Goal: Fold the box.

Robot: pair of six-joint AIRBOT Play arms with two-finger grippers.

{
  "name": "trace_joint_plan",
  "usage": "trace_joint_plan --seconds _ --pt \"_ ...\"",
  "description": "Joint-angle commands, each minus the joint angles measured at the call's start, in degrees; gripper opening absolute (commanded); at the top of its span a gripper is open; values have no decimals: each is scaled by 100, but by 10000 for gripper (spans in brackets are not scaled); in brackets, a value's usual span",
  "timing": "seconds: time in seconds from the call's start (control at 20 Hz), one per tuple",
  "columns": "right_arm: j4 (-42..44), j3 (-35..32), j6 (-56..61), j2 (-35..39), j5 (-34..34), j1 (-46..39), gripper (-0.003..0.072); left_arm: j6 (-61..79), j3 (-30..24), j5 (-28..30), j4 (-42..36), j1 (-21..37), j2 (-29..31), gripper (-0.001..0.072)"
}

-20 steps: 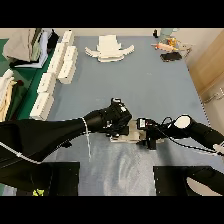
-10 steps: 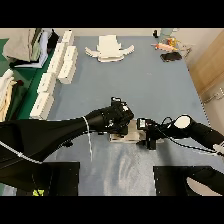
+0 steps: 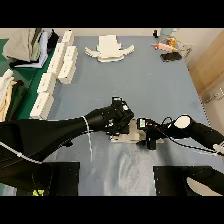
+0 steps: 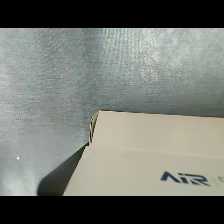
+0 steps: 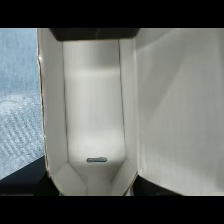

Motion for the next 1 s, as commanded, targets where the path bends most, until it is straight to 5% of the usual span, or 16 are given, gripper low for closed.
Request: trace_joint_plan --seconds 0.0,0.05,0.65,0.95 --pt "4 2 0 4 0 -2 509 7 4 33 -2 0 0 532" --pt "4 2 0 4 0 -2 509 0 4 -22 -15 0 0 696" --pt "2 2 0 4 0 -2 509 1051 1193 -2712 -94 92 4 694" --pt "4 2 0 4 0 -2 510 1412 1475 -3008 -284 83 7 694"
